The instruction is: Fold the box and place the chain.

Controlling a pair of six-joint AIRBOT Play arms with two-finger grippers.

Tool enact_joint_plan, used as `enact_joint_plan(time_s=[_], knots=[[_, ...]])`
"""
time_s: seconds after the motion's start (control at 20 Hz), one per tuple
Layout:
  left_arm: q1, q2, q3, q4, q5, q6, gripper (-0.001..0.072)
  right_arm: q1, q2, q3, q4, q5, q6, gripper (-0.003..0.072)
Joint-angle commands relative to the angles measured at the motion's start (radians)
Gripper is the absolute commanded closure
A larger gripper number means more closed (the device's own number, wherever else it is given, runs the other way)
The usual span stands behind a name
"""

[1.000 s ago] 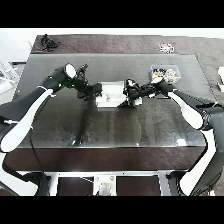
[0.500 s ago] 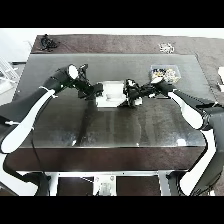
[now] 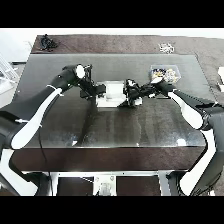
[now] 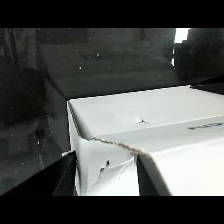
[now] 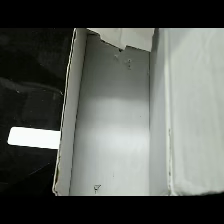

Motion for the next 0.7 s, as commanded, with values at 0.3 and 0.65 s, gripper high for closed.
enact_joint_plan(time_s=[0.3, 0.65], knots=[[-0.002, -0.008, 0.010, 0.031, -0.034, -0.005, 0.0292, 0.001, 0.000, 0.000, 0.000, 0.000, 0.000, 0.0126], [-0.022, -0.021, 0.068, 0.137, -0.094, -0.036, 0.0291, 0.000, 0.000, 0.000, 0.000, 0.000, 0.000, 0.0127]])
